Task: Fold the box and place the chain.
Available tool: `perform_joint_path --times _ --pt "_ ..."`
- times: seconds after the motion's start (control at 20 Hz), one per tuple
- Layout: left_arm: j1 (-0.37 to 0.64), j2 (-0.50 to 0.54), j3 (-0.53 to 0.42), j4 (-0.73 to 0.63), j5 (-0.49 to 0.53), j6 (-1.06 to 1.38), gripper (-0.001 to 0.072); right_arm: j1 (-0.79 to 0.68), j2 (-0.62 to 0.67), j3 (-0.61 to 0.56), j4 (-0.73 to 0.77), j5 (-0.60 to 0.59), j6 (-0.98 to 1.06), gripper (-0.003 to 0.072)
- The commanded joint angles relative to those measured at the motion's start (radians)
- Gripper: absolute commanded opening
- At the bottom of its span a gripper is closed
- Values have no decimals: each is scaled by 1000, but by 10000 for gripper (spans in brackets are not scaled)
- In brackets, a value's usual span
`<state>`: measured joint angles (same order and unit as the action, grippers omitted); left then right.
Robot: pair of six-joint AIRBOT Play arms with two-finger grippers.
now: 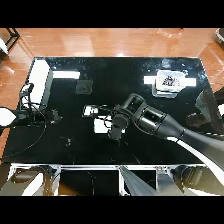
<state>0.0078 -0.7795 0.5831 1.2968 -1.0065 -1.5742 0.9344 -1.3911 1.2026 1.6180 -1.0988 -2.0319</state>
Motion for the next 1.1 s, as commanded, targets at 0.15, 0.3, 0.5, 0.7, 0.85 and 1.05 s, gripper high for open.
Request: perform_joint_path --times 0.15,0.3,0.5,0.7,0.85,1.05 --pt "0 0 1 0 3 0 625 21 0 0 -64 3 24 695" --pt "0 0 1 0 3 0 625 17 0 3 -63 -13 23 695" --pt "0 0 1 0 -8 0 625 -23 0 72 5 -84 17 696" --pt "0 0 1 0 -18 0 625 -93 -18 97 114 -151 -42 696" --pt "0 0 1 0 -19 0 625 -111 -48 97 117 -142 -65 696" --pt "0 0 1 0 -19 0 626 -111 -53 97 116 -85 -82 695"
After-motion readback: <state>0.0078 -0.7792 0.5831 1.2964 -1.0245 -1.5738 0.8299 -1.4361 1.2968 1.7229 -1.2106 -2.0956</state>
